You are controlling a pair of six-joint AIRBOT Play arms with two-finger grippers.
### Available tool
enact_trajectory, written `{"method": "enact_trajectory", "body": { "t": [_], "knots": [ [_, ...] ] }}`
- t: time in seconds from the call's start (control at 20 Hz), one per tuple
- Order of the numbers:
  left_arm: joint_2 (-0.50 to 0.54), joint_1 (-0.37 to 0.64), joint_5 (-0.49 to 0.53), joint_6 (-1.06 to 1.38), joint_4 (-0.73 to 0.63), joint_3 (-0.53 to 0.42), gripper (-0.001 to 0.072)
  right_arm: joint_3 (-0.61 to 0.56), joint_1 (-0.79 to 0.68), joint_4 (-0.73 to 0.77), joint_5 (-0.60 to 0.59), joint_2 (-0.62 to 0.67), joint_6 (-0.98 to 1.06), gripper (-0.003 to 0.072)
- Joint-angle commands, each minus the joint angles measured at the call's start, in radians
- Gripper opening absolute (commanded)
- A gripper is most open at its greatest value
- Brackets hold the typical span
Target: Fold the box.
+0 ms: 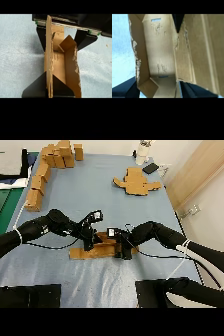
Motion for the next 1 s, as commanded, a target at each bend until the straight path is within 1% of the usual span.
{"method": "enact_trajectory", "body": {
  "t": [0.0, 0.2, 0.3, 0.4, 0.5, 0.8, 0.95],
  "knots": [
    [-0.001, 0.001, 0.0, 0.0, 0.0, 0.001, 0.0014, -0.012, 0.002, 0.02, 0.021, 0.0, -0.01, 0.0705],
    [-0.001, 0.001, 0.0, 0.0, 0.0, 0.001, 0.0014, -0.012, 0.014, 0.014, 0.02, 0.0, -0.01, 0.0698],
    [-0.001, 0.001, 0.0, 0.0, 0.0, 0.001, 0.0014, -0.012, 0.014, 0.012, 0.016, 0.0, -0.01, 0.0614],
    [-0.001, 0.001, 0.0, 0.0, 0.0, 0.001, 0.0013, -0.012, 0.014, 0.003, 0.012, 0.0, -0.01, 0.0603],
    [-0.001, 0.001, 0.0, 0.0, 0.0, 0.001, 0.0014, -0.012, 0.014, -0.005, -0.002, 0.0, -0.01, 0.0502],
    [-0.001, 0.001, 0.0, 0.0, 0.0, 0.001, 0.0014, -0.012, 0.014, -0.004, -0.006, 0.0, -0.01, 0.0507],
    [-0.001, 0.001, 0.0, 0.0, 0.0, 0.001, 0.0013, -0.012, 0.014, -0.004, -0.006, 0.0, -0.01, 0.0524]
  ]
}}
